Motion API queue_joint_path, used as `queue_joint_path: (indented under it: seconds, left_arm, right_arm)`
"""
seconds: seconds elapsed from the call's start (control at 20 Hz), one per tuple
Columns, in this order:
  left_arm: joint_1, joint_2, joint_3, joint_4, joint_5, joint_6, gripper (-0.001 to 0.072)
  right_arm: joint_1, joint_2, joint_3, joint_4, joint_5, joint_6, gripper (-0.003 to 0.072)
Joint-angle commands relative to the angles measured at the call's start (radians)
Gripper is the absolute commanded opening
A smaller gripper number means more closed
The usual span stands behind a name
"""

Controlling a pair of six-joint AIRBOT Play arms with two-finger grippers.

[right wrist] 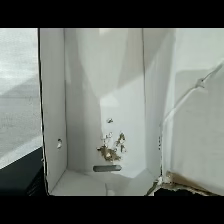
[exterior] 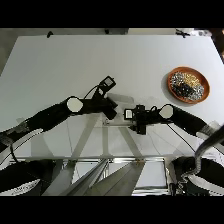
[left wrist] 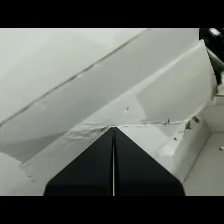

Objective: Fold the box and place the chain.

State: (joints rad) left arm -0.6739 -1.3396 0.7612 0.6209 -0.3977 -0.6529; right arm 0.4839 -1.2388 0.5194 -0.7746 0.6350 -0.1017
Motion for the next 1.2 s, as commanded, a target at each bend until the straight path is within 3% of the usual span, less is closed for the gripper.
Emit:
queue_joint_path:
  seconds: [0.0,0.45,0.7,0.9,1.15]
  left_arm:
    - [0.012,-0.04,-0.001,0.08,-0.033,-0.151,-0.0002]
    - [0.01,-0.024,-0.001,0.14,-0.134,-0.198,0.0]
    - [0.015,0.077,-0.001,0.191,-0.139,-0.119,0.0002]
    - [0.016,0.233,-0.001,0.44,-0.231,-0.116,0.0013]
    - [0.016,0.367,-0.001,0.764,-0.54,-0.096,0.0043]
  right_arm:
    - [0.001,0.0,0.0,-0.005,0.003,-0.001,0.0406]
    - [0.001,0.0,0.0,-0.005,0.003,-0.001,0.0406]
    - [0.001,0.0,0.0,-0.005,0.003,-0.001,0.0406]
    - [0.001,0.0,0.0,-0.005,0.003,-0.001,0.0406]
    - [0.001,0.0,0.0,-0.005,0.003,-0.001,0.0406]
